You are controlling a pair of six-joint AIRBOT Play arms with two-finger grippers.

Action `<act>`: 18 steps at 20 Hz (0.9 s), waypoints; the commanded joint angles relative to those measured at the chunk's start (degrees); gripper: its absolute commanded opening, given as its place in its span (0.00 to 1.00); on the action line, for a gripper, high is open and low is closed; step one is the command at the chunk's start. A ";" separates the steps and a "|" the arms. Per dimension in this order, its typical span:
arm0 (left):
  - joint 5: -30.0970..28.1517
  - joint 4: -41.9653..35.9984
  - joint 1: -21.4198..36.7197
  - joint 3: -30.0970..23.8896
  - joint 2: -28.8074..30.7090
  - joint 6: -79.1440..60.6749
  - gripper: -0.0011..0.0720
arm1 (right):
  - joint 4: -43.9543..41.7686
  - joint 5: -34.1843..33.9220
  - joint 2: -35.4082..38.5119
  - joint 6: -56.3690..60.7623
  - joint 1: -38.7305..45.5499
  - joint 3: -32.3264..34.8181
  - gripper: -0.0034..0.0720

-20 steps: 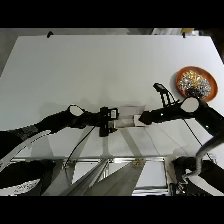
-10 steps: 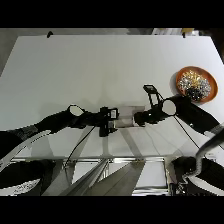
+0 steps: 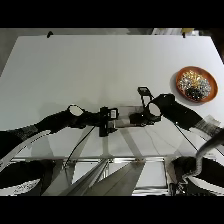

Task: Fold the box and place the chain.

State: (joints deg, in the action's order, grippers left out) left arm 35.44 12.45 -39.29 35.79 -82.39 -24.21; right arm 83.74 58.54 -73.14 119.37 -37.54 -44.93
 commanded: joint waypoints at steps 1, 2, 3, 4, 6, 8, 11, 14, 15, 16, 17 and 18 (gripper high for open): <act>-0.04 0.00 -0.04 0.04 0.02 0.00 0.51 | 2.93 0.42 -1.88 3.87 -1.51 -0.31 0.39; -0.07 0.00 -0.04 0.04 0.02 0.00 0.51 | 3.37 0.57 -1.92 3.87 -1.51 -0.31 0.36; -0.04 0.00 -0.04 0.04 0.02 0.00 0.51 | 3.89 0.61 -1.90 3.87 -1.49 -0.31 0.33; -0.04 0.00 -0.04 0.04 0.02 0.00 0.51 | 4.59 0.61 -1.92 3.89 -1.51 -0.31 0.29; -0.04 0.00 -0.04 0.04 0.02 0.00 0.51 | 4.98 0.66 -1.92 3.87 -1.51 -0.31 0.17; -0.04 0.00 -0.04 0.04 0.02 0.00 0.51 | 4.98 0.66 -1.92 3.87 -1.51 -0.31 0.07; -0.04 0.00 -0.04 0.04 0.02 0.00 0.51 | 4.98 0.57 -1.92 3.85 -1.51 -0.31 0.07; -0.04 0.00 -0.04 0.04 0.02 0.00 0.51 | 5.22 0.76 -1.66 3.82 -1.49 -0.31 0.31; -0.04 0.00 -0.04 0.04 0.02 0.00 0.51 | 5.86 1.46 -1.03 3.52 -1.49 -0.31 0.31; -0.04 0.00 -0.04 0.04 0.02 0.00 0.51 | 7.39 2.69 0.33 2.60 -1.25 -0.31 0.32; -0.04 -0.02 -0.04 0.04 0.02 0.00 0.51 | 8.92 4.37 2.16 0.79 -0.72 -0.31 0.43; -0.04 0.00 -0.04 0.04 0.02 0.00 0.51 | 10.54 6.25 4.15 -1.07 -0.09 -0.31 0.58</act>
